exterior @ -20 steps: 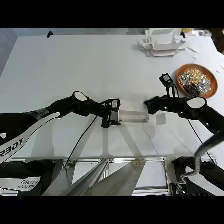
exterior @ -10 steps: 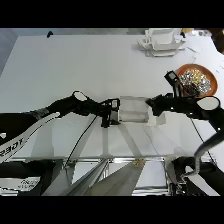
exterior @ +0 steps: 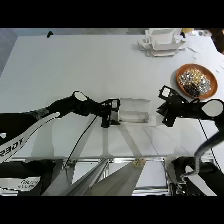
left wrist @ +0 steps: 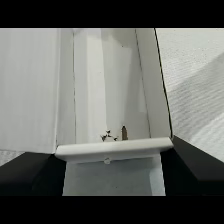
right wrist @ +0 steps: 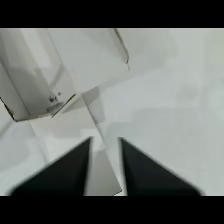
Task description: Fold the box and place the chain.
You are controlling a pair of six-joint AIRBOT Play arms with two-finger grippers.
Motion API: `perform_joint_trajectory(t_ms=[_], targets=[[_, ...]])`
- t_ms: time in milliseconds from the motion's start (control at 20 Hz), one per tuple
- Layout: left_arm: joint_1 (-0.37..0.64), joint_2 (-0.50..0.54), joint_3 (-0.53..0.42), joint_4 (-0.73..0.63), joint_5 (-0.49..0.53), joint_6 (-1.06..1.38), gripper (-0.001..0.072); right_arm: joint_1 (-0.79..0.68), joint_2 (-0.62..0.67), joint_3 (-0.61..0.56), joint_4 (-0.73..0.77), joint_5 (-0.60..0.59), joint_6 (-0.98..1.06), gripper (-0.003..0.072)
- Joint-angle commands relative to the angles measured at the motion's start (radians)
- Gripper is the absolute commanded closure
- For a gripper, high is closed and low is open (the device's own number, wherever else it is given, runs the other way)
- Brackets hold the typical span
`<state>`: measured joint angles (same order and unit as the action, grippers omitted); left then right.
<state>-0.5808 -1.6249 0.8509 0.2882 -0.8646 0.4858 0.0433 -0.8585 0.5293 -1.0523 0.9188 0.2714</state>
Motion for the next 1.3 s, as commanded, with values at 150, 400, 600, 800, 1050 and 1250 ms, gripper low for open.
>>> perform_joint_trajectory(t_ms=[150, 400, 600, 800, 1050, 1250], targets=[[0.000, 0.000, 0.000, 0.000, 0.000, 0.000, 0.0625, 0.072, -0.098, -0.006, -0.033, 0.050, -0.283, 0.0533], [0.000, 0.000, 0.000, 0.000, 0.000, 0.000, 0.0625, 0.113, -0.155, -0.009, -0.039, 0.047, -0.381, 0.0533], [0.000, 0.000, 0.000, 0.000, 0.000, 0.000, 0.0625, 0.113, -0.184, -0.010, -0.037, 0.031, -0.386, 0.0537], [0.000, 0.000, 0.000, 0.000, 0.000, 0.000, 0.0625, 0.113, -0.203, -0.010, 0.020, 0.018, -0.439, 0.0577], [0.000, 0.000, 0.000, 0.000, 0.000, 0.000, 0.0625, 0.113, -0.206, -0.010, 0.054, -0.021, -0.438, 0.0588], [0.000, 0.000, 0.000, 0.000, 0.000, 0.000, 0.0625, 0.120, -0.214, -0.013, 0.094, -0.021, -0.439, 0.0588]])
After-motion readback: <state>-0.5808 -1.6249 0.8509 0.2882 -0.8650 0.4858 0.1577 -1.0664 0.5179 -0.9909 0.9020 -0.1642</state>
